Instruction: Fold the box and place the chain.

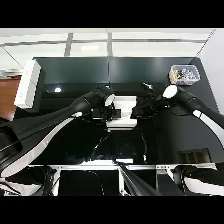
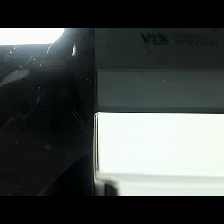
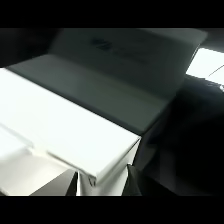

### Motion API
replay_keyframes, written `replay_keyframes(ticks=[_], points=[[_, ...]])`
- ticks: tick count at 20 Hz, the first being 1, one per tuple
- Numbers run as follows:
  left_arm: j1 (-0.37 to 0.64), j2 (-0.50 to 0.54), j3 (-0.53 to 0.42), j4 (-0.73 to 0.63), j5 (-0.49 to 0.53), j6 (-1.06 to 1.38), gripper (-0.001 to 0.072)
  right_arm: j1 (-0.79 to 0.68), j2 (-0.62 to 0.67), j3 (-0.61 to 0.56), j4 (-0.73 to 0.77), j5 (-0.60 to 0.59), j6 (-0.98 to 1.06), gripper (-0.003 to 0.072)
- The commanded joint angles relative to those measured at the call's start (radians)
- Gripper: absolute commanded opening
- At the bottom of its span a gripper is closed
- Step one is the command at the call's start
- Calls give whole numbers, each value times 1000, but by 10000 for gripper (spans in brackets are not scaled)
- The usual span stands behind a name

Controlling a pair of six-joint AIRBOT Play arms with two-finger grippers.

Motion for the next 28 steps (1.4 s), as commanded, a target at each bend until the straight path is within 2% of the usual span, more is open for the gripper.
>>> replay_keyframes(ticks=[1, 7, 10, 14, 19, 21, 24, 25, 26, 28], points=[[1, 0, 1, 0, 1, 2, 28, 98, -1, 71, -280, -3, 282, 348], [1, 0, 1, 0, 0, 2, 28, 266, -33, 196, -623, 103, 611, 348], [1, 0, 1, 0, 0, 2, 28, 284, -70, 212, -614, 124, 717, 347], [1, 0, 1, 0, 0, 2, 28, 284, -104, 212, -543, 145, 722, 347], [1, 0, 1, 0, 0, 2, 28, 282, -104, 212, -541, 154, 721, 346], [1, 0, 1, 0, 0, 2, 28, 282, -105, 212, -535, 152, 721, 233], [1, 0, 1, 0, 1, 2, 28, 282, -105, 212, -535, 145, 721, 231], [1, 0, 1, 0, 1, 2, 28, 277, -106, 212, -530, 145, 721, 155], [1, 0, 1, 0, 0, 2, 28, 270, -106, 212, -524, 145, 716, 7], [1, 0, 1, 0, 0, 2, 28, 259, -106, 212, -512, 142, 706, 4]])
